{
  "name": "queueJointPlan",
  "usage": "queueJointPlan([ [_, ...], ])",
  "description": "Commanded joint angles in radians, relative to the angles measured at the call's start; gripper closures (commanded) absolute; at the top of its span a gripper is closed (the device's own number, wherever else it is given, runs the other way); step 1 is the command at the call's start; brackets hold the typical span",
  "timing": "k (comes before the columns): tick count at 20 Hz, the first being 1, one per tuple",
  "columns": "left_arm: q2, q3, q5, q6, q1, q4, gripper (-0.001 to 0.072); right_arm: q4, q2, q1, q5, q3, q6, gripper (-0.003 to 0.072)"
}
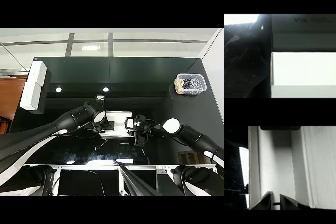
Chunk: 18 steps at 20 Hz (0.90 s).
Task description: Fold the box and place the chain.
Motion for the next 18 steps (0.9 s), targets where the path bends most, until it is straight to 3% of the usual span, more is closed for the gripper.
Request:
queueJointPlan([
  [1, -0.001, 0.001, 0.001, -0.001, 0.0, -0.001, 0.0675, 0.0, -0.005, 0.007, -0.017, 0.0, 0.056, 0.0469],
  [2, -0.001, 0.001, 0.001, 0.0, 0.0, 0.0, 0.0675, 0.0, -0.005, 0.007, -0.018, 0.0, 0.068, 0.0289],
  [3, -0.001, 0.001, 0.001, 0.0, 0.0, 0.0, 0.0674, 0.001, -0.005, 0.007, -0.018, 0.0, 0.069, 0.0326],
  [10, -0.001, 0.001, 0.002, -0.001, 0.0, 0.0, 0.0675, 0.0, -0.005, 0.007, -0.017, 0.0, 0.069, 0.0298],
  [11, -0.001, 0.001, 0.002, -0.001, 0.0, 0.0, 0.0674, 0.001, -0.005, 0.007, -0.017, 0.0, 0.07, 0.0383],
  [12, -0.001, 0.001, 0.002, -0.001, 0.0, 0.0, 0.0674, 0.001, -0.005, 0.007, -0.016, 0.0, 0.071, 0.0545],
  [17, -0.001, 0.001, 0.002, 0.0, 0.0, 0.0, 0.0674, 0.001, -0.005, 0.008, -0.017, 0.0, 0.073, 0.054],
  [18, -0.001, 0.001, 0.002, 0.0, 0.0, 0.0, 0.0675, 0.001, -0.005, 0.007, -0.023, 0.0, 0.073, 0.0411],
])
